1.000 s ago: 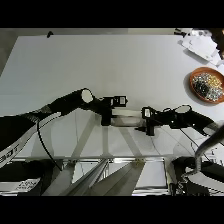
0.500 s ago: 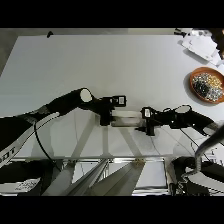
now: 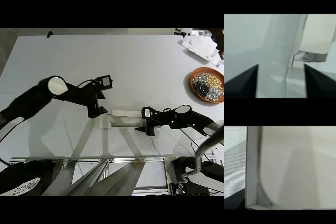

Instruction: Fold the box and place the chain.

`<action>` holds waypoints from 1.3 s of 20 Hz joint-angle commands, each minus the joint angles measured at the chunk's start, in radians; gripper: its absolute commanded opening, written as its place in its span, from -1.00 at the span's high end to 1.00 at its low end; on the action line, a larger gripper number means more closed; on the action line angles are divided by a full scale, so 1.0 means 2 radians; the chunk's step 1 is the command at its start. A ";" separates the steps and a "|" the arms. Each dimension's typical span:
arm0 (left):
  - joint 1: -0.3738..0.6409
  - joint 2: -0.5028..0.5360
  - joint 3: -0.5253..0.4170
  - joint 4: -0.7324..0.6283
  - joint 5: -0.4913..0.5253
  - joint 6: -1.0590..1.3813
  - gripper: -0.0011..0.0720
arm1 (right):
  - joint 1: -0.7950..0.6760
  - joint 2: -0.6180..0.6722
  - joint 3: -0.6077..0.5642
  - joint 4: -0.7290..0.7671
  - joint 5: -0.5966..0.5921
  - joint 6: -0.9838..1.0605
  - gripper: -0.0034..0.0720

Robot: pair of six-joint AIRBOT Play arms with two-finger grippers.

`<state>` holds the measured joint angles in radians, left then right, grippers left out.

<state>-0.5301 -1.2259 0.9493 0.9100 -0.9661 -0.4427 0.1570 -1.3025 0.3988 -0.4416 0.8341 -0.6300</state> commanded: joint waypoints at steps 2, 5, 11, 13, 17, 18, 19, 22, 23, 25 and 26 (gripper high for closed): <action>-0.016 0.036 0.000 -0.063 -0.095 -0.003 0.95 | 0.000 0.000 0.000 0.001 0.000 0.000 0.14; -0.071 0.001 0.000 -0.072 -0.093 -0.004 0.95 | 0.000 0.000 0.000 0.000 0.000 0.000 0.14; -0.112 -0.070 0.000 -0.207 0.074 0.075 0.96 | 0.000 0.000 0.000 0.000 0.000 0.000 0.14; -0.108 -0.072 0.000 -0.239 0.203 0.076 0.96 | 0.000 0.000 0.000 0.000 0.000 0.000 0.14; -0.093 -0.097 0.000 -0.260 0.271 0.068 0.96 | 0.000 0.000 0.000 0.000 0.000 0.000 0.14; -0.089 -0.109 0.000 -0.260 0.266 0.058 0.96 | 0.000 0.000 0.000 0.000 0.000 0.000 0.14; -0.086 -0.121 0.000 -0.258 0.264 0.048 0.96 | 0.000 0.000 0.000 0.000 0.000 0.000 0.14; -0.080 -0.148 0.000 -0.235 0.234 0.018 0.97 | 0.000 0.000 0.000 0.000 0.000 0.000 0.14; -0.079 -0.154 0.000 -0.218 0.217 0.003 0.97 | 0.000 0.000 0.000 0.000 0.000 0.000 0.14; -0.079 -0.157 0.000 -0.173 0.188 -0.034 0.97 | 0.000 0.000 0.000 0.001 0.000 0.000 0.14; -0.079 -0.157 0.000 -0.154 0.176 -0.048 0.97 | 0.000 0.000 0.000 0.000 0.000 0.000 0.14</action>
<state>-0.6914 -1.5204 0.9493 0.4965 -0.5415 -0.4438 0.1566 -1.3025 0.3988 -0.4397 0.8337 -0.6281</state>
